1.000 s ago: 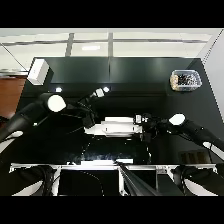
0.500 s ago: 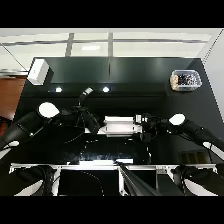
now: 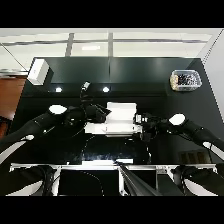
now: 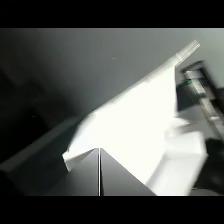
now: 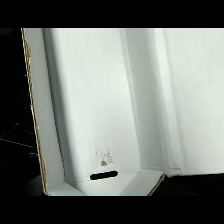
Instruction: Fold the box and place the chain.
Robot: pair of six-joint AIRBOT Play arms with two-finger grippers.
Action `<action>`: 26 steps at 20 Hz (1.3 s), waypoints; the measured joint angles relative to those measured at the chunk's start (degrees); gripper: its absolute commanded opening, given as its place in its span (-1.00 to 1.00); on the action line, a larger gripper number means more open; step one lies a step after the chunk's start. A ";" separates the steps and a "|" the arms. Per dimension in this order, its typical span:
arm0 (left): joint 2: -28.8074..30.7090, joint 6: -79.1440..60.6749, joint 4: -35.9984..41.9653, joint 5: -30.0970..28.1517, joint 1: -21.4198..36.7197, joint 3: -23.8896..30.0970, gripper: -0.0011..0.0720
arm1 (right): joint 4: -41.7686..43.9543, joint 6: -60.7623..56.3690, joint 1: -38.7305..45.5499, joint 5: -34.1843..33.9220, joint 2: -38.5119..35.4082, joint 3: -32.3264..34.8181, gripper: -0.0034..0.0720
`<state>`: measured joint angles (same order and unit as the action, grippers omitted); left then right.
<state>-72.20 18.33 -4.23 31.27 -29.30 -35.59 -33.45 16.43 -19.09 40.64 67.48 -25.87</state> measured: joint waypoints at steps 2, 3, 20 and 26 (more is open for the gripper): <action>-1.25 -0.48 -2.27 -1.42 -0.98 -0.24 -0.91 | 0.00 0.00 -0.02 0.02 0.00 0.00 0.34; -1.84 -0.31 -4.00 -1.92 -1.64 -0.31 -0.91 | 0.00 0.00 -0.02 0.02 0.00 0.00 0.34; 11.04 5.20 -35.10 14.51 8.35 -1.49 0.98 | 0.00 -0.02 0.00 0.02 0.00 0.00 0.34; 10.47 -3.45 -44.06 13.90 4.28 1.29 0.97 | 0.00 -0.02 -0.02 0.04 0.00 0.00 0.34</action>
<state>-61.73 14.87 -48.29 45.17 -25.02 -34.30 -33.45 16.40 -19.11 40.69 67.48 -25.87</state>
